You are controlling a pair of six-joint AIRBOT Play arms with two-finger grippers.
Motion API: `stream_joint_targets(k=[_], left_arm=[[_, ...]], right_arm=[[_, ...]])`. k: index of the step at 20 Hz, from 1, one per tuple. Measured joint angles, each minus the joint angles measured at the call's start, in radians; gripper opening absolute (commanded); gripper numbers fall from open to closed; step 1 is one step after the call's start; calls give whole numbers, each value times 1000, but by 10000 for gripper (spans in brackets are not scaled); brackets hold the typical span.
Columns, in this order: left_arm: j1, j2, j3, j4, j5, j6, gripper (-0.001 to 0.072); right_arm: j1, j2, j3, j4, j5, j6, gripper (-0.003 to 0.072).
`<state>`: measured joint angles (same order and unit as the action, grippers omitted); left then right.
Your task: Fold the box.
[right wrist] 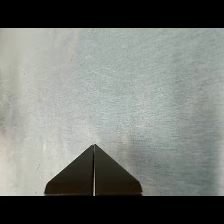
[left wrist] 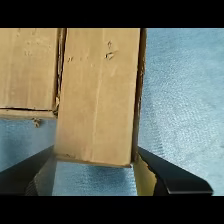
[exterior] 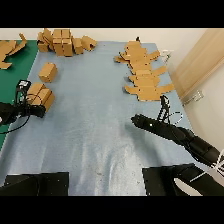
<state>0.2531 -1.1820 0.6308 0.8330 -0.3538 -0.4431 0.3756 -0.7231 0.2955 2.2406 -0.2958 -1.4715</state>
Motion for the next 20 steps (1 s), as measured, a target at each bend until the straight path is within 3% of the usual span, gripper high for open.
stream_joint_targets(k=[7,8,10,13,15,17,18,19,20], left_arm=[[3,50,3,2,-40,-3,699],[3,69,3,2,-58,-3,699],[3,110,3,5,-101,-3,699],[3,183,3,66,-183,-39,699],[3,238,3,169,-253,-117,699],[3,299,3,263,-328,-199,697],[-4,334,3,285,-362,-233,503],[-19,366,3,285,-396,-259,239],[-42,393,3,267,-423,-276,151]], right_arm=[[0,0,0,1,0,0,7],[0,0,0,1,0,0,33],[0,0,0,1,0,0,255],[0,0,2,1,0,0,256],[0,0,6,1,0,0,323],[0,0,14,-2,0,-1,321],[0,0,20,-5,0,-2,260],[0,-1,31,-12,-3,-2,136],[0,-3,45,-18,-12,-3,35]])
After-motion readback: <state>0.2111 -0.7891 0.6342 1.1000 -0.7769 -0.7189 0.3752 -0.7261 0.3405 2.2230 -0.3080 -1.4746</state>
